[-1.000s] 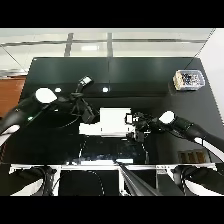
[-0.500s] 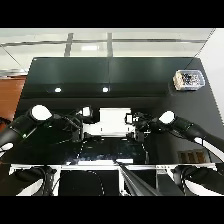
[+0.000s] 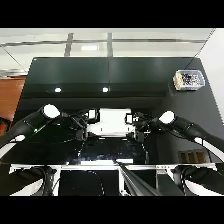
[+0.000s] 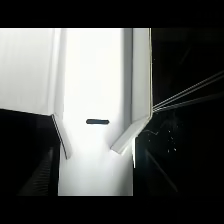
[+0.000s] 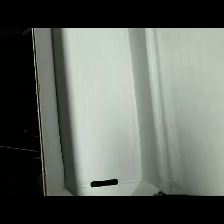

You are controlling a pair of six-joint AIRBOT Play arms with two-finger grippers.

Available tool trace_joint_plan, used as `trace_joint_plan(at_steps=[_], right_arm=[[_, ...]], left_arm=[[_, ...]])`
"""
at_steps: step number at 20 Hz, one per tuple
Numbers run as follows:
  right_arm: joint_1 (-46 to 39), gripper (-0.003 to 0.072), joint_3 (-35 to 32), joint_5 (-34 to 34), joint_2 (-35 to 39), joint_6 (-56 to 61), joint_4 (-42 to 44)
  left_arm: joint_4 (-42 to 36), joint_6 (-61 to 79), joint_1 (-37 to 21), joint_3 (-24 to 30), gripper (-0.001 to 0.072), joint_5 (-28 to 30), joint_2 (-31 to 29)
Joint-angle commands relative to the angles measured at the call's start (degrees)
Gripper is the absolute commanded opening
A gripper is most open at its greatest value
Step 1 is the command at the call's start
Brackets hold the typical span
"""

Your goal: Fold the box and place the chain.

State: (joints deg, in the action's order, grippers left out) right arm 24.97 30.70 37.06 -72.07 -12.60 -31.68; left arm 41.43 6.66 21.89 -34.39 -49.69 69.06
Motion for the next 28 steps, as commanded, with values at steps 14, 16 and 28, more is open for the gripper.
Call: trace_joint_plan(at_steps=[14, 16, 28], right_arm=[[0.0, 0.0190, 0.0, 0.0, 0.0, 0.0, 0.0], [0.0, 0.0190, 0.0, 0.0, 0.0, 0.0, 0.0], [0.0, 0.0189, 0.0, 0.0, 0.0, 0.0, 0.0]], left_arm=[[-10.7, 3.5, 5.3, -0.2, 0.0171, 6.1, 3.1], [-10.6, 3.5, 7.3, -0.2, 0.0171, 8.1, 3.5], [-10.6, 1.4, 7.5, -0.2, 0.0186, 7.7, 3.5]])
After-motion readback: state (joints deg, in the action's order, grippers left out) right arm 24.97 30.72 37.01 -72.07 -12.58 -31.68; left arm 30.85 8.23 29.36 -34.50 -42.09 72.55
